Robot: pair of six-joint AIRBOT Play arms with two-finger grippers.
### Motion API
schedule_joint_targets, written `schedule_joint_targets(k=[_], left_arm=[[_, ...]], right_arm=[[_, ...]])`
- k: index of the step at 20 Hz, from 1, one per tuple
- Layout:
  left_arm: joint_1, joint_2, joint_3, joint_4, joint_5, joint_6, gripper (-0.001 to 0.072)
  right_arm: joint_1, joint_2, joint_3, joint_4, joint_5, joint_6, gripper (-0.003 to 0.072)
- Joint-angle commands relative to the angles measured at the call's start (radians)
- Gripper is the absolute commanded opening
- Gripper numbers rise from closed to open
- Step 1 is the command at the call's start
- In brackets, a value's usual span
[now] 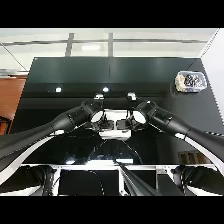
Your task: Fold the box and place the chain.
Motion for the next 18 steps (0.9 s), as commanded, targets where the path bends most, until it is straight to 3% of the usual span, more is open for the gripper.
schedule_joint_targets(k=[1, 17, 18], left_arm=[[0.0, 0.0, 0.001, 0.0, -0.001, 0.0, 0.0031], [0.0, 0.0, 0.001, 0.0, -0.001, 0.0, 0.0031], [0.0, 0.0, 0.001, 0.0, -0.001, 0.0, 0.0031]], right_arm=[[0.011, -0.024, 0.016, -0.018, 0.029, 0.04, 0.0374], [0.011, -0.061, 0.016, -0.015, 0.03, 0.123, 0.037], [0.011, -0.061, 0.016, -0.014, 0.031, 0.119, 0.0206]])
